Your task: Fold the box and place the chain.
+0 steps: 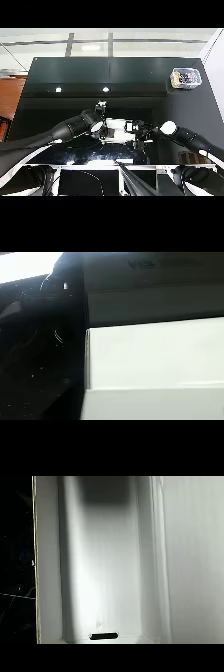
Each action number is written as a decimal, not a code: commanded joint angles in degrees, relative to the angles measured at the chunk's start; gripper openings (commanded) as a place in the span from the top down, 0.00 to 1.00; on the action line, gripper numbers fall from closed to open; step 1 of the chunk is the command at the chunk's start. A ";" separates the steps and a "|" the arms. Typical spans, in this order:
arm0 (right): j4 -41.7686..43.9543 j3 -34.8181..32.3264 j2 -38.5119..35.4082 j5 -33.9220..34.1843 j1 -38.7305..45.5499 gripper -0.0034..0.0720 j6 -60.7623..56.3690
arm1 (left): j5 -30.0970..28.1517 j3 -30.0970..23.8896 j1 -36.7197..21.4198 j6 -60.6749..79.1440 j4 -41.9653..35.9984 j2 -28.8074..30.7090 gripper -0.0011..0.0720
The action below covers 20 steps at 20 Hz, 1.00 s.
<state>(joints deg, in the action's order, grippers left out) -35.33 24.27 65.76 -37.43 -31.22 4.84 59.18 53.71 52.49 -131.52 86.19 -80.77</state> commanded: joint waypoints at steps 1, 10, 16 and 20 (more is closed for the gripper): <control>-0.07 -0.02 0.04 -0.02 -0.02 0.71 0.07 | -0.33 0.07 0.04 -0.52 0.37 -0.02 0.95; -4.74 0.39 -2.38 -3.04 0.15 0.01 -7.98 | 0.09 0.07 0.02 -0.52 0.37 0.02 0.95; -21.88 0.74 -10.45 -10.16 0.15 0.02 -21.27 | -0.20 0.07 -0.02 -1.95 0.83 0.04 0.95; -20.11 0.72 -10.45 -9.09 0.00 0.02 -14.56 | -0.09 0.07 -0.02 -1.97 1.62 0.00 0.95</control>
